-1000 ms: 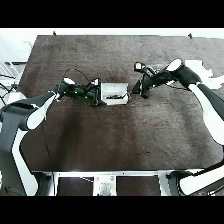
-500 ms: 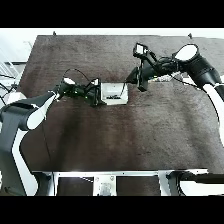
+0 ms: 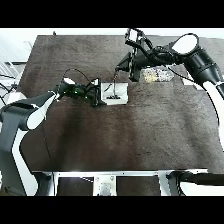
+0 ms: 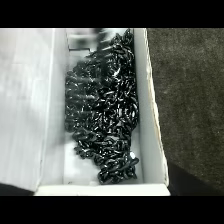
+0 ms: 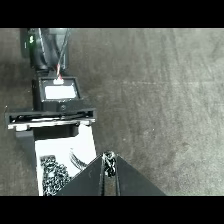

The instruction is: Fold the box and place the chain.

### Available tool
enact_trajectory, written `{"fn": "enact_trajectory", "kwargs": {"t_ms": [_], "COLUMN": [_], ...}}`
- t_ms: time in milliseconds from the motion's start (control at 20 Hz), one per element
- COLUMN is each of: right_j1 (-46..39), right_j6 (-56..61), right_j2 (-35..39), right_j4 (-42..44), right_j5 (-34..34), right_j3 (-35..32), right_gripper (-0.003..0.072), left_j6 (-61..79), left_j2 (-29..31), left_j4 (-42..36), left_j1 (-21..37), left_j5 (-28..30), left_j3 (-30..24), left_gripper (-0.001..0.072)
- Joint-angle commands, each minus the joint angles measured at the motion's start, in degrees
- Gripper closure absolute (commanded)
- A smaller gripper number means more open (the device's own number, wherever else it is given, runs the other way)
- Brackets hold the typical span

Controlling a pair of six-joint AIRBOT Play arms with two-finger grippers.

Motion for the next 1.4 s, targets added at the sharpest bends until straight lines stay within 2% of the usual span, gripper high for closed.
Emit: {"fn": "enact_trajectory", "kwargs": {"t_ms": [0,300,450,650,700,750,800,900,950,1000,1150,1350], "right_j1": [0.28,0.26,0.28,0.26,0.22,0.09,0.09,-0.02,-0.46,-1.18,-4.42,-7.10], "right_j6": [0.81,0.90,0.33,0.31,0.33,0.55,0.55,0.31,0.28,0.28,0.31,0.28], "right_j2": [-0.20,-1.51,-4.96,-8.57,-8.31,-7.56,-6.12,-1.99,0.11,1.88,3.80,-2.69], "right_j4": [-0.02,0.61,1.20,1.25,1.27,1.31,1.29,1.22,1.20,1.22,3.06,4.61], "right_j5": [-1.05,-1.25,-5.44,-8.02,-8.02,-7.65,-7.32,-8.26,-9.27,-10.95,-20.37,-16.87], "right_j3": [-0.46,-9.51,-14.45,-14.93,-14.78,-14.38,-14.10,-14.05,-14.05,-14.05,-13.57,-7.72], "right_gripper": [0.0681,0.0681,0.0681,0.0679,0.0631,0.0462,0.0385,0.0364,0.0262,0.0195,0.0196,0.0253], "left_j6": [0.02,0.00,0.00,0.00,0.00,0.02,0.00,0.00,0.00,0.02,0.02,0.00], "left_j2": [0.00,0.00,0.00,0.00,-0.02,-0.02,-0.02,0.00,0.00,-0.02,-0.02,0.00], "left_j4": [0.00,0.00,0.00,0.00,0.00,0.00,0.00,0.00,0.00,0.00,0.00,0.00], "left_j1": [0.04,0.04,0.04,0.04,0.04,0.04,0.04,0.04,0.04,0.04,0.04,0.04], "left_j5": [0.00,0.00,0.00,-0.02,0.00,0.00,0.00,-0.02,0.00,0.00,0.00,0.00], "left_j3": [-0.02,-0.02,-0.02,-0.02,-0.02,-0.02,-0.02,-0.02,-0.02,-0.02,-0.02,-0.02], "left_gripper": [0.0289,0.0288,0.0289,0.0288,0.0288,0.0289,0.0289,0.0288,0.0289,0.0288,0.0289,0.0288]}}
